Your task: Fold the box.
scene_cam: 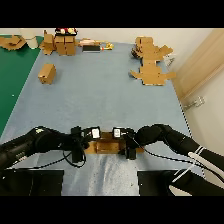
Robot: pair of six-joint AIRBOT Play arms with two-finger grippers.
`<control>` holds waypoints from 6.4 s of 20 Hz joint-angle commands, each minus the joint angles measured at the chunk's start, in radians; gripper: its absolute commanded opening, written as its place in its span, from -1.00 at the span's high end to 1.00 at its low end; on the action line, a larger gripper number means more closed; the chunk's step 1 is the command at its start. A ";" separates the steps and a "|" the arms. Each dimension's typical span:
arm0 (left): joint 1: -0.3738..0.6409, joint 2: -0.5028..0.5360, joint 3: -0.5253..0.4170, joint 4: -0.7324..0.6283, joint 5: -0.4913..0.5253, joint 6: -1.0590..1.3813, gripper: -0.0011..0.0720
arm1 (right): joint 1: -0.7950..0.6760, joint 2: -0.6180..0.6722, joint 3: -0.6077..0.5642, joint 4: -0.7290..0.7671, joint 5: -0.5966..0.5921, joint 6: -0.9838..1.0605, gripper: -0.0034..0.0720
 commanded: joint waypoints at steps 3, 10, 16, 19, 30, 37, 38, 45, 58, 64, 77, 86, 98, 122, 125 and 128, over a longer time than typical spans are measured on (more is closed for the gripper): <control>0.001 0.326 -0.006 0.434 -0.165 -0.814 0.93 | 0.000 0.000 0.001 -0.002 -0.001 0.000 -0.42; 0.100 0.369 -0.195 0.314 -0.163 -1.575 0.94 | 0.000 0.000 0.001 -0.001 -0.001 0.000 -0.42; 0.098 0.208 -0.245 0.068 0.088 -1.437 0.94 | 0.000 -0.003 0.001 -0.001 -0.001 0.000 -0.42; 0.098 0.124 -0.245 -0.069 0.172 -1.302 0.94 | 0.000 -0.003 0.001 -0.001 -0.001 0.000 -0.42; 0.098 0.097 -0.245 -0.552 0.233 -0.871 0.94 | 0.000 -0.003 0.001 0.000 -0.001 0.000 -0.42; 0.098 0.092 -0.225 -0.646 0.225 -0.863 0.93 | 0.000 -0.003 0.001 0.000 -0.001 0.000 -0.42; 0.098 0.092 -0.224 -0.649 0.226 -0.865 0.93 | 0.000 -0.003 0.001 0.000 -0.001 0.000 -0.42; 0.099 0.092 -0.224 -0.655 0.225 -0.871 0.40 | 0.000 -0.003 0.001 0.000 -0.001 0.000 -0.42; 0.100 0.094 -0.181 -0.658 0.183 -0.790 0.21 | 0.000 -0.003 0.001 0.003 -0.001 0.000 -0.42; 0.100 0.086 -0.181 -0.665 0.221 -0.792 0.14 | 0.000 -0.003 0.001 0.003 -0.001 0.000 -0.42; 0.098 -0.061 -0.121 -0.663 0.159 -0.822 -0.22 | 0.000 -0.003 0.001 0.003 -0.002 0.000 -0.42; 0.064 -0.178 0.091 -0.260 0.014 -1.189 -0.21 | 0.000 -0.003 0.001 0.002 -0.021 0.000 -0.42; -0.130 -0.357 0.304 0.130 -0.082 -1.637 -0.21 | 0.000 -0.003 0.001 0.003 -0.020 0.000 -0.42; -0.288 -0.579 0.505 0.340 -0.322 -1.813 -0.10 | 0.000 -0.003 0.001 0.003 -0.020 0.000 -0.42; -0.288 -0.589 0.505 0.340 -0.317 -1.804 0.53 | 0.000 -0.003 0.001 0.003 -0.020 0.000 -0.42; -0.288 -0.607 0.505 0.332 -0.314 -1.793 0.50 | 0.000 -0.003 0.001 0.003 -0.020 0.000 -0.42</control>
